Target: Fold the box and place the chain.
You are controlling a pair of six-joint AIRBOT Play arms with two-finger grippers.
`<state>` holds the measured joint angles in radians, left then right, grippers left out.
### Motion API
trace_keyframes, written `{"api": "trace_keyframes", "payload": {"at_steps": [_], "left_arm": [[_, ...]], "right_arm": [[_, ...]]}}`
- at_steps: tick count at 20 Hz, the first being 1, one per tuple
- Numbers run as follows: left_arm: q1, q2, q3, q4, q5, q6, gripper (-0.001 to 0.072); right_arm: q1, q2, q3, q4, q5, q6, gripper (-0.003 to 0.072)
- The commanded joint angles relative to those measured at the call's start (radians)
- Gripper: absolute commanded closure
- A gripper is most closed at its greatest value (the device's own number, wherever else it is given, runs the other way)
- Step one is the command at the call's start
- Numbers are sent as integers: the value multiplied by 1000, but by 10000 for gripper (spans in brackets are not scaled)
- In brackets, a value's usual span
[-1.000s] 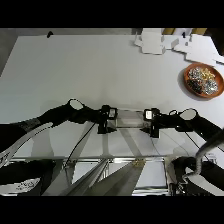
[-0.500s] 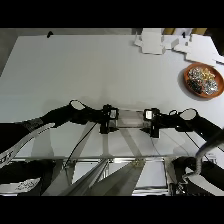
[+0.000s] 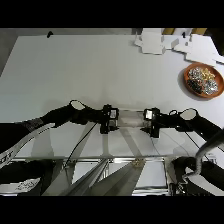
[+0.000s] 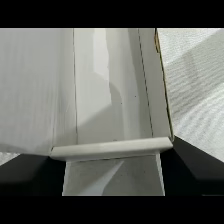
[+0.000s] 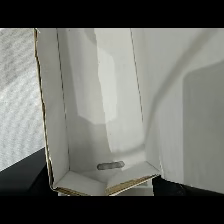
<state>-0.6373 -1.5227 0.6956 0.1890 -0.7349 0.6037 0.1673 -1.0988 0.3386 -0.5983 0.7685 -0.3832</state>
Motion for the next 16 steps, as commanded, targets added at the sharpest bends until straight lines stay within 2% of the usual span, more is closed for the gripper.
{"api": "trace_keyframes", "payload": {"at_steps": [1, 13, 14, 15, 16], "left_arm": [[0, -1, 0, -1, 1, 1, 438], [0, -1, 0, -1, 1, 1, 438], [0, -1, 0, -1, 1, 1, 438], [0, -1, 0, -1, 1, 1, 438], [0, -1, 0, -1, 1, 1, 438]], "right_arm": [[1, 0, 0, 0, 2, 0, 349], [1, 0, 0, 4, 2, 0, 349], [1, 0, 0, -2, 3, 6, 284], [1, 2, 0, -9, 0, 16, -17], [1, 11, 0, -16, -2, 18, -24]]}}
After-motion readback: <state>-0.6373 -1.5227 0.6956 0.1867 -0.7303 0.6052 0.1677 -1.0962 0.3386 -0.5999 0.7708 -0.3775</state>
